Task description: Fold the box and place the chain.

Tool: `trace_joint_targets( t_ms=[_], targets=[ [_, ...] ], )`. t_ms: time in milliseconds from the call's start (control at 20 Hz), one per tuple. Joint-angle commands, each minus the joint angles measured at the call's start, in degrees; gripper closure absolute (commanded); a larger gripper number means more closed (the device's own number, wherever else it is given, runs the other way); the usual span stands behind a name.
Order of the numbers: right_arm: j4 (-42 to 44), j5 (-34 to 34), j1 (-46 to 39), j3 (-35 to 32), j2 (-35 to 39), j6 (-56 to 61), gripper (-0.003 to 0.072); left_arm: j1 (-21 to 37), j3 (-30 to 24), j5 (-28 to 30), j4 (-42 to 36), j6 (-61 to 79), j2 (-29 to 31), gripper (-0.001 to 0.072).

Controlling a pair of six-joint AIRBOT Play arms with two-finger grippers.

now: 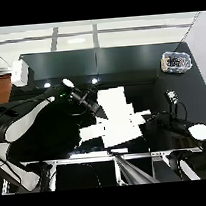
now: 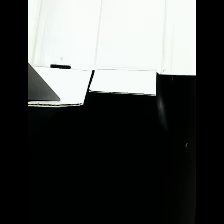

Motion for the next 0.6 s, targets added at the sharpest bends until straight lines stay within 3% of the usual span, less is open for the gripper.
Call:
trace_joint_targets(
  t_ms=[0,50,100,150,200,400,550],
  targets=[
    [0.0,0.3,0.0,0.0,0.0,0.0,0.0674,0.0,0.1,0.6,0.0,-0.2,0.0,0.0687],
    [0.0,1.0,0.0,0.0,0.0,0.0,0.0599,0.0,0.1,0.5,0.1,-0.2,0.0,0.0687],
    [-0.2,1.8,0.0,0.0,0.0,0.0,0.0326,0.0,0.1,0.3,0.2,-0.2,0.0,0.0688],
    [-0.2,2.9,0.0,0.0,0.0,0.0,0.0117,0.0,0.1,0.3,1.0,-0.3,0.3,0.0688],
    [-0.7,4.2,0.0,0.2,0.0,-0.1,0.0055,-0.1,0.1,0.4,2.3,-0.3,0.9,0.0689],
    [-16.2,15.5,0.0,8.5,0.0,0.0,0.0055,-0.3,-1.2,2.1,8.3,-0.6,7.6,0.069],
    [-24.7,16.6,0.0,16.1,0.0,-0.1,0.0055,-1.9,-6.8,12.7,7.8,3.1,17.3,0.069]
  ],
)
